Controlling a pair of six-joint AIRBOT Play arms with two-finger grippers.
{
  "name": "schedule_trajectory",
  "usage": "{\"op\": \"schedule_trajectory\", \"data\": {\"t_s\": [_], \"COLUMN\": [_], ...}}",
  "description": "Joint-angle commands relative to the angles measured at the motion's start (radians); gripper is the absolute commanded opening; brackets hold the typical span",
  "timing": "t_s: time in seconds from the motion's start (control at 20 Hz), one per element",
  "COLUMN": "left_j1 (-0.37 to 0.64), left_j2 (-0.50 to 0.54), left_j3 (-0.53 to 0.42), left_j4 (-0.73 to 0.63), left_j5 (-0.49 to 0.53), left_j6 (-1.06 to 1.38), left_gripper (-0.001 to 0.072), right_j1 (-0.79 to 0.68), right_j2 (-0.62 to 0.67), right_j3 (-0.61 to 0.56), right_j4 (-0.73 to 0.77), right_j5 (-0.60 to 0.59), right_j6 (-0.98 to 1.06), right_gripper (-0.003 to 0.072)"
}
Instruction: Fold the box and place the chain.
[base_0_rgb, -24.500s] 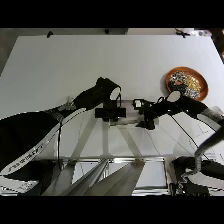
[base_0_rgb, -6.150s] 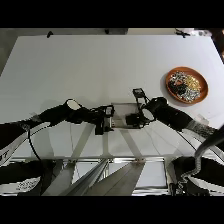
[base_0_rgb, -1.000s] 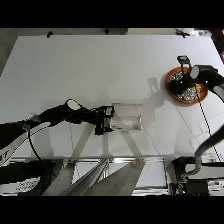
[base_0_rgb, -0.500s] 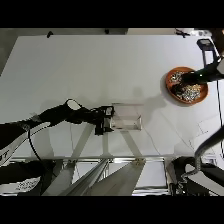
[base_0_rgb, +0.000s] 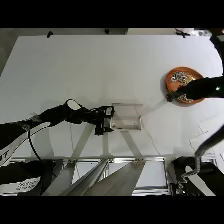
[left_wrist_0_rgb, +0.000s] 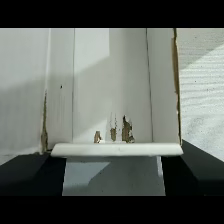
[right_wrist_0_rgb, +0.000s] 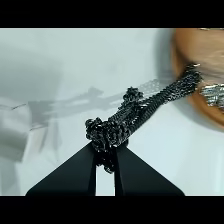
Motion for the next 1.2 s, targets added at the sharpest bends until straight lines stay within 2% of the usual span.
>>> {"op": "schedule_trajectory", "data": {"t_s": [0.0, 0.25, 0.4, 0.65, 0.85, 1.15], "left_j1": [0.0, 0.0, 0.0, 0.0, 0.0, 0.0], "left_j2": [0.001, 0.001, 0.001, 0.001, 0.001, 0.001], "left_j3": [0.0, 0.0, 0.0, 0.0, 0.0, 0.0], "left_j4": [0.0, 0.0, 0.0, 0.0, 0.0, 0.0], "left_j5": [0.0, 0.0, 0.0, 0.0, 0.0, 0.0], "left_j6": [0.0, 0.0, 0.0, 0.0, 0.0, 0.0], "left_gripper": [0.0372, 0.0372, 0.0372, 0.0372, 0.0372, 0.0372], "right_j1": [0.161, 0.385, 0.429, 0.487, 0.555, 0.668], "right_j2": [0.035, 0.034, 0.034, 0.017, -0.103, -0.332], "right_j3": [-0.025, -0.183, -0.269, -0.353, -0.354, -0.353], "right_j4": [0.026, -0.039, -0.037, 0.035, 0.125, 0.183], "right_j5": [0.05, -0.058, -0.153, -0.389, -0.565, -0.663], "right_j6": [0.061, 0.19, 0.248, 0.318, 0.317, 0.314], "right_gripper": [0.0011, 0.0011, 0.0011, 0.0011, 0.0011, 0.0011]}}
